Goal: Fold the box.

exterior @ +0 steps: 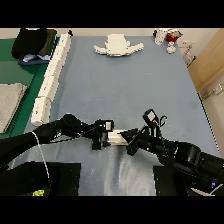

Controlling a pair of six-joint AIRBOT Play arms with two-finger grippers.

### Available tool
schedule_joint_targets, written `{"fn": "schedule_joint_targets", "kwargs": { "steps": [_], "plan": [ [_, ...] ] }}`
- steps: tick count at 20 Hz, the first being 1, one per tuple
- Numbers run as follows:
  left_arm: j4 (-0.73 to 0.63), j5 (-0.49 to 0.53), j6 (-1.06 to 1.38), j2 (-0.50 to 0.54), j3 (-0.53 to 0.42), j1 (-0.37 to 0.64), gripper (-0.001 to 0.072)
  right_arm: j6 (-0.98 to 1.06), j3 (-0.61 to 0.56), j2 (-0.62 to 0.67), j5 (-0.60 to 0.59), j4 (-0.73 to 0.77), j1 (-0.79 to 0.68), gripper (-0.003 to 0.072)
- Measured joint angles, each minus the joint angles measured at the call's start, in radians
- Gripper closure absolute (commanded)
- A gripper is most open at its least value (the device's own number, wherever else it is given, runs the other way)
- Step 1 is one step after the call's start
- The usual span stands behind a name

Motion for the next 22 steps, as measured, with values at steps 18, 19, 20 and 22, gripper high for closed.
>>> {"fn": "schedule_joint_targets", "kwargs": {
  "steps": [18, 19, 20, 22],
  "plan": [
    [0.000, 0.000, 0.000, 0.000, 0.000, 0.000, 0.0300, 0.098, -0.128, -0.057, 0.091, -0.009, 0.013, 0.0681],
    [0.000, 0.000, 0.000, 0.000, 0.000, 0.000, 0.0300, 0.098, -0.122, -0.039, 0.071, -0.019, 0.013, 0.0680],
    [0.000, 0.000, 0.000, 0.000, 0.000, 0.000, 0.0299, 0.098, -0.111, -0.018, 0.052, -0.033, 0.013, 0.0681],
    [0.000, 0.000, 0.000, 0.000, 0.000, 0.000, 0.0300, 0.098, -0.077, 0.022, -0.004, -0.073, 0.010, 0.0680]
  ]
}}
